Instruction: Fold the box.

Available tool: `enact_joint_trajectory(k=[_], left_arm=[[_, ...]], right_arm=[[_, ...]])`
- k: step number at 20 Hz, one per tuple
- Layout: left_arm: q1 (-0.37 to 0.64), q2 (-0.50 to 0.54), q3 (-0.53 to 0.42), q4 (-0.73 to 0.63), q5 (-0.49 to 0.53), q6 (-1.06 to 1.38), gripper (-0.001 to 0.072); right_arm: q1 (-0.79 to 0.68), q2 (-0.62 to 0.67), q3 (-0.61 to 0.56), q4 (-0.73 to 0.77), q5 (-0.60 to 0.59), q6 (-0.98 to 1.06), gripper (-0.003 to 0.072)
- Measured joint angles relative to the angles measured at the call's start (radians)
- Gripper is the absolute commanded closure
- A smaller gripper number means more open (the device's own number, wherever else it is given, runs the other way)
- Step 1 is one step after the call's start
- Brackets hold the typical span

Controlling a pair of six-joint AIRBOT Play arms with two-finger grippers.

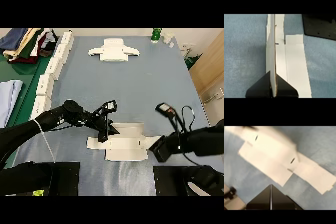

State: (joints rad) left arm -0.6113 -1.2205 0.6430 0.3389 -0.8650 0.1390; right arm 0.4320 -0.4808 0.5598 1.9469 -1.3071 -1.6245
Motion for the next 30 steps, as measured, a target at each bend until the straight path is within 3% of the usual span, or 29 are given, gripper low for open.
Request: enact_joint_trajectory(k=[1, 2, 8, 16, 23, 30], left_arm=[[0.000, 0.000, 0.000, 0.000, 0.000, 0.000, 0.0696], [0.000, 0.000, 0.000, 0.000, 0.000, 0.000, 0.0696], [0.000, 0.000, 0.000, -0.001, -0.002, 0.000, 0.0696], [0.000, 0.000, 0.000, -0.002, -0.001, 0.001, 0.0695], [0.000, 0.000, 0.000, -0.002, -0.001, 0.001, 0.0695], [0.000, 0.000, 0.000, -0.002, -0.001, 0.001, 0.0695]], right_arm=[[0.071, 0.016, -0.022, -0.044, 0.005, -0.030, -0.0017], [0.130, 0.018, -0.042, -0.090, 0.021, -0.065, -0.0032], [0.393, -0.158, -0.116, -0.252, 0.197, -0.292, -0.0031], [0.497, -0.321, -0.127, -0.415, 0.396, -0.277, -0.0023], [0.509, -0.331, -0.110, -0.516, 0.427, -0.140, -0.0023], [0.510, -0.285, -0.086, -0.627, 0.376, 0.085, -0.0022]])
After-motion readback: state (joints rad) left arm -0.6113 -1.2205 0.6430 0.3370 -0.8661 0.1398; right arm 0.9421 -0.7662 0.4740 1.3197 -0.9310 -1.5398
